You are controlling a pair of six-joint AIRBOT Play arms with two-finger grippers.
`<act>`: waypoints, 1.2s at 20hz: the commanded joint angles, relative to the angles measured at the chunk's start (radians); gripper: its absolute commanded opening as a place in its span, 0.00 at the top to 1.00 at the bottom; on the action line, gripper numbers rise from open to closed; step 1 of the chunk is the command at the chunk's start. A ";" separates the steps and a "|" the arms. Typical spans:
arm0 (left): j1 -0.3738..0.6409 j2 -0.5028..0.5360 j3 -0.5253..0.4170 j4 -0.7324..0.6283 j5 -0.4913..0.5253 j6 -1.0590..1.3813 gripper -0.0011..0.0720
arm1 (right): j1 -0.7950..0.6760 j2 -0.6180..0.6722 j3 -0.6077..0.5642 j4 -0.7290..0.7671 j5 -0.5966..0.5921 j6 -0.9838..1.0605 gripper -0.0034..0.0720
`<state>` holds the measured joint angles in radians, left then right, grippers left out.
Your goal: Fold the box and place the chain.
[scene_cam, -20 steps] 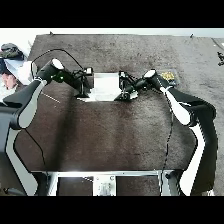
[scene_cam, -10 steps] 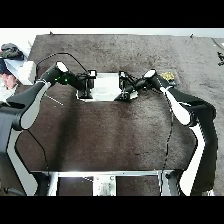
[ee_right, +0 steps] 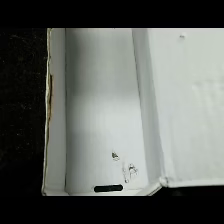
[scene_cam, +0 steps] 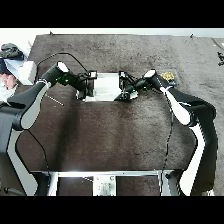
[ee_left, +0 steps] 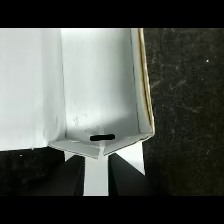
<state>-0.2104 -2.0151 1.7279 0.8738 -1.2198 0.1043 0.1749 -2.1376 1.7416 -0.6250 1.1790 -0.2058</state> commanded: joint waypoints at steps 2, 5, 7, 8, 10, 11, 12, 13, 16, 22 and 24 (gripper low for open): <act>-0.001 0.000 0.000 -0.074 -0.010 0.006 0.78 | 0.000 -0.001 0.000 0.000 0.000 0.000 0.36; -0.001 -0.002 0.000 -0.106 -0.005 0.028 0.78 | 0.000 -0.001 0.000 0.000 0.000 0.000 0.36; -0.001 -0.002 -0.006 -0.119 -0.003 0.028 0.77 | 0.000 0.000 0.000 0.000 0.000 0.000 0.36; -0.001 -0.002 -0.015 -0.142 0.001 0.037 0.77 | 0.000 -0.001 0.000 0.000 0.000 0.000 0.36; -0.001 -0.002 -0.035 -0.194 0.006 0.090 0.77 | 0.000 0.000 0.000 0.000 0.000 0.000 0.36; -0.001 -0.002 -0.042 -0.202 0.012 0.091 0.77 | 0.000 -0.001 0.000 0.000 0.000 0.000 0.36; -0.001 -0.002 -0.046 -0.201 0.017 0.092 0.62 | 0.000 -0.001 0.000 0.000 0.000 0.000 0.36; -0.001 -0.005 -0.046 -0.201 0.019 0.088 0.41 | 0.000 0.000 0.000 0.000 0.000 0.000 0.36; -0.001 -0.010 -0.046 -0.201 0.017 0.087 0.30 | 0.000 0.000 0.000 0.000 0.000 0.000 0.36; -0.001 -0.013 -0.046 -0.202 0.003 0.084 0.30 | 0.000 0.000 0.000 0.000 0.000 0.000 0.36; -0.001 -0.013 -0.046 -0.205 -0.007 0.083 0.08 | 0.000 0.000 0.000 0.000 0.000 0.000 0.36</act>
<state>-0.2108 -2.0274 1.6821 0.6731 -1.2079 0.1879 0.1749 -2.1376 1.7416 -0.6258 1.1793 -0.2062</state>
